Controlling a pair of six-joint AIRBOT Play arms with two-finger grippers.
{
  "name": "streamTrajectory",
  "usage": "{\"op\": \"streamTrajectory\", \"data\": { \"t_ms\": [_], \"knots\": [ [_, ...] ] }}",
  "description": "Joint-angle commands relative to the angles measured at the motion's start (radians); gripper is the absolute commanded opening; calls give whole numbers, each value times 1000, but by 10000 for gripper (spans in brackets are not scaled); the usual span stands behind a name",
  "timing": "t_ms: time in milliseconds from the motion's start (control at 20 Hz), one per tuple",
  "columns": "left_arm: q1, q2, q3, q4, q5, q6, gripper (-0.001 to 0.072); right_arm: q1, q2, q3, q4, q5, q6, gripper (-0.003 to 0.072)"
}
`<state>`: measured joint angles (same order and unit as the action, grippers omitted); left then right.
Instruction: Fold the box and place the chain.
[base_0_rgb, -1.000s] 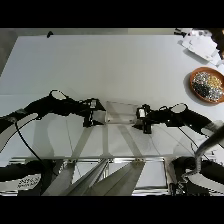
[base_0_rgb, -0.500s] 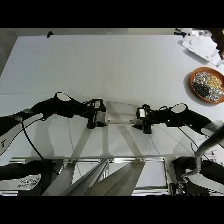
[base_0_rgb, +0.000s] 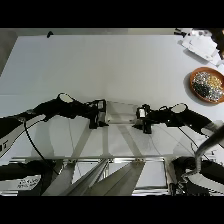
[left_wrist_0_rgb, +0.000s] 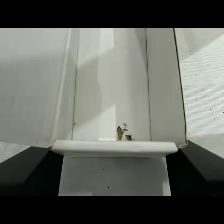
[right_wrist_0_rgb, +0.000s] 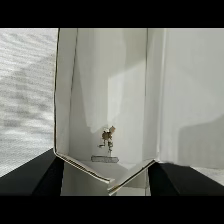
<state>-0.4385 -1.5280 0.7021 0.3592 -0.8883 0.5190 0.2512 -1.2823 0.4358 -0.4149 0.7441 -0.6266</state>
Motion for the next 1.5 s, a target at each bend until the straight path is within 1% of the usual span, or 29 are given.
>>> {"op": "streamTrajectory", "data": {
  "t_ms": [0,50,150,200,250,400,500,1450],
  "knots": [
    [-8,0,1,8,18,-11,604,0,0,0,0,0,0,420],
    [-8,0,1,8,18,-11,504,0,0,0,0,0,0,420],
    [-8,1,1,8,17,-11,370,0,0,0,0,0,0,420],
    [-8,1,1,8,16,-11,325,0,0,0,0,0,0,420],
    [-10,1,1,8,13,-11,315,0,0,0,0,0,0,420],
    [-19,1,1,9,14,-11,320,0,0,0,0,0,0,420],
    [-27,1,1,8,16,-11,348,0,0,0,0,0,0,420],
    [-29,2,1,8,16,-11,349,0,0,0,0,1,0,420]
  ]
}}
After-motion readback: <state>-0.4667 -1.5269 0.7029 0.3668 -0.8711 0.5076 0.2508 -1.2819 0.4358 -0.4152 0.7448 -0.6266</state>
